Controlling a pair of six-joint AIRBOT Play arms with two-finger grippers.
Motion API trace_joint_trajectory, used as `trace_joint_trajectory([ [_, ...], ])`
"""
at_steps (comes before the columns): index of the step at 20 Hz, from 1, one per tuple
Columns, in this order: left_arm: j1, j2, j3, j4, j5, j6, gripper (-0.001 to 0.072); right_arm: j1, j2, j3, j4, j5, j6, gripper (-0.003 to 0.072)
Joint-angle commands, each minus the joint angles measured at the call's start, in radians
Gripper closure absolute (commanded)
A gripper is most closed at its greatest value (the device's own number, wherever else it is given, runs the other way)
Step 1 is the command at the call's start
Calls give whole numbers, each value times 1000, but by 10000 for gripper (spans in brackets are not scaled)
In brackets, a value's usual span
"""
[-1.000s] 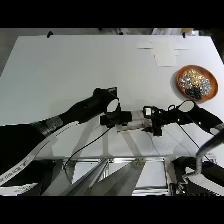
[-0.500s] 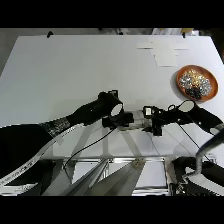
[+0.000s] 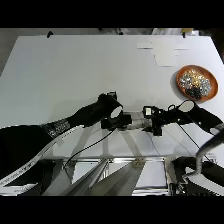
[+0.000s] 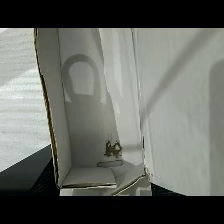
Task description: Fold the box and place the chain.
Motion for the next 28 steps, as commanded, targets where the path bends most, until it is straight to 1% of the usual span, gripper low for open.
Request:
trace_joint_trajectory([
  [1,0,4,-3,3,10,-1,461,0,1,0,0,0,0,365],
  [2,0,3,-3,3,13,-1,462,0,1,1,0,0,0,365],
  [3,0,3,-3,3,16,-2,494,0,1,0,0,0,0,365],
  [4,0,3,-3,3,21,-2,548,0,1,0,0,0,0,365],
  [5,-1,3,-3,3,24,-2,570,0,1,1,0,0,0,365],
  [7,-1,3,-3,3,27,-3,580,0,1,0,0,0,0,365],
  [8,-1,3,-3,3,27,-3,599,0,1,1,0,0,0,365],
  [9,-1,3,-3,4,28,-2,703,0,1,1,0,0,0,365],
  [12,-1,3,-3,6,37,-3,706,0,1,0,0,0,0,365],
  [13,0,3,-3,6,38,-2,696,0,1,1,0,0,0,365],
  [14,0,3,-3,6,38,0,671,0,1,0,0,0,0,365],
  [16,1,3,-3,6,37,0,523,0,1,0,0,0,0,365],
  [17,1,3,-3,6,37,0,496,0,1,0,0,0,0,365],
  [22,1,-2,-3,18,38,4,515,0,1,0,0,0,0,365],
  [24,0,-7,-3,18,38,4,651,0,1,0,0,0,0,365],
  [25,-4,-8,-3,18,42,4,686,0,1,1,0,0,0,365],
  [26,-4,-8,-3,18,45,4,703,0,1,1,0,0,0,365],
  [28,-4,-8,-3,18,45,4,707,0,1,1,0,0,0,365],
])
